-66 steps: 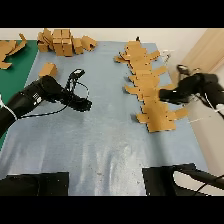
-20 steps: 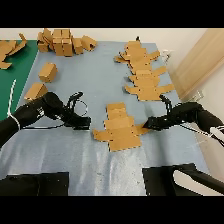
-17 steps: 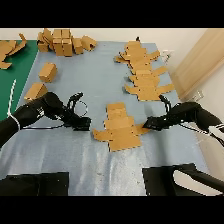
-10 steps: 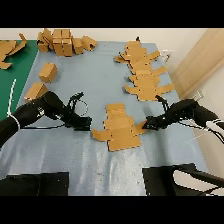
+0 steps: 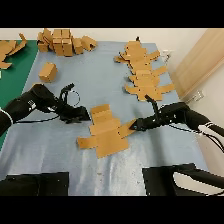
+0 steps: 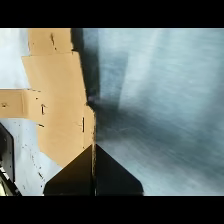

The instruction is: Fold the box.

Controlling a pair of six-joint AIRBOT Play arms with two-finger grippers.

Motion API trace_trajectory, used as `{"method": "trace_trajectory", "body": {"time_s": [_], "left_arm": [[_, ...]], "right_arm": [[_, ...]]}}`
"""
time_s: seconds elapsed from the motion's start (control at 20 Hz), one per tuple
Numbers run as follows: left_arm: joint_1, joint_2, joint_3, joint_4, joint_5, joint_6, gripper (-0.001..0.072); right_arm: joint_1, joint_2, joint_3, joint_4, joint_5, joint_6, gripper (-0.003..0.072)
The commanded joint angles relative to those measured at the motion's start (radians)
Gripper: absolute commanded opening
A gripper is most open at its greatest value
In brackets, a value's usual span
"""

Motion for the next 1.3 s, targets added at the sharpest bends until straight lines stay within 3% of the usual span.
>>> {"method": "trace_trajectory", "body": {"time_s": [0.0,0.3,0.45,0.7,1.1,1.2,1.25], "left_arm": [[0.064,-0.03,0.006,-0.003,-0.008,0.009,0.0572],[0.072,-0.167,0.006,-0.118,-0.02,0.112,0.0571],[0.071,-0.198,0.006,-0.261,-0.027,0.224,0.0571],[0.065,-0.262,0.006,-0.288,-0.024,0.258,0.057],[-0.02,-0.312,0.007,-0.506,-0.027,0.499,0.0568],[-0.015,-0.312,0.007,-0.54,-0.061,0.547,0.0351],[-0.015,-0.312,0.007,-0.532,-0.084,0.553,0.0344]], "right_arm": [[0.066,0.035,-0.08,0.08,0.095,-0.084,0.0006],[0.084,0.116,-0.169,0.078,0.18,-0.115,0.0006],[0.084,0.115,-0.169,0.078,0.181,-0.122,0.0006],[0.084,0.115,-0.169,0.077,0.182,-0.128,0.0006],[0.084,0.115,-0.169,0.074,0.185,-0.128,0.0006],[0.084,0.114,-0.169,0.074,0.185,-0.128,0.0006],[0.084,0.114,-0.169,0.074,0.185,-0.128,0.0006]]}}
